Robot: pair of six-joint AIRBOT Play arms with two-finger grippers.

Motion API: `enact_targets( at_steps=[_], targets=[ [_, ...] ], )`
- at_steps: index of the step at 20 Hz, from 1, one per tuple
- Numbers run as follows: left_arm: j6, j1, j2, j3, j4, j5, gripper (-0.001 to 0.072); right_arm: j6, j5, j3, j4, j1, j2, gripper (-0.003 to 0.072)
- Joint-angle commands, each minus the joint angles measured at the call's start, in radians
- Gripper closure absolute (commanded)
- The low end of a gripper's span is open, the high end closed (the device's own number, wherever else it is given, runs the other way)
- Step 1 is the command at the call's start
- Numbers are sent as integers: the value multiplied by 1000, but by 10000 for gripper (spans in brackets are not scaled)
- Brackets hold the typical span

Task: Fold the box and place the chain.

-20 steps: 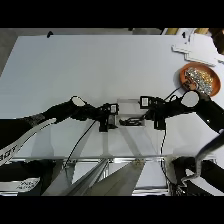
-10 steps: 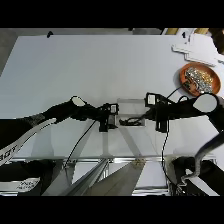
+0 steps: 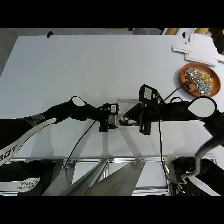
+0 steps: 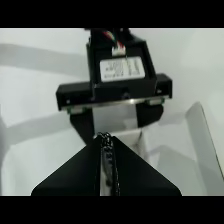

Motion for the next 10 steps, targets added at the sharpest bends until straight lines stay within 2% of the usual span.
enact_targets(
  at_steps=[1, 7, 8, 9, 10],
  targets=[
    [0, 0, 0, 0, 0, 0, 540, 62, -104, 1, 18, 49, -29, 666],
    [0, 0, 0, 0, 0, 0, 540, 233, -103, 1, -130, 49, -145, 663],
    [0, 0, 0, 0, 0, 0, 540, 240, -92, 1, -148, 49, -164, 612],
    [0, 0, 0, 0, 0, 0, 540, 240, -79, 1, -167, 49, -172, 464],
    [0, 0, 0, 0, 0, 0, 540, 240, -71, 1, -172, 48, -170, 414]
  ],
)
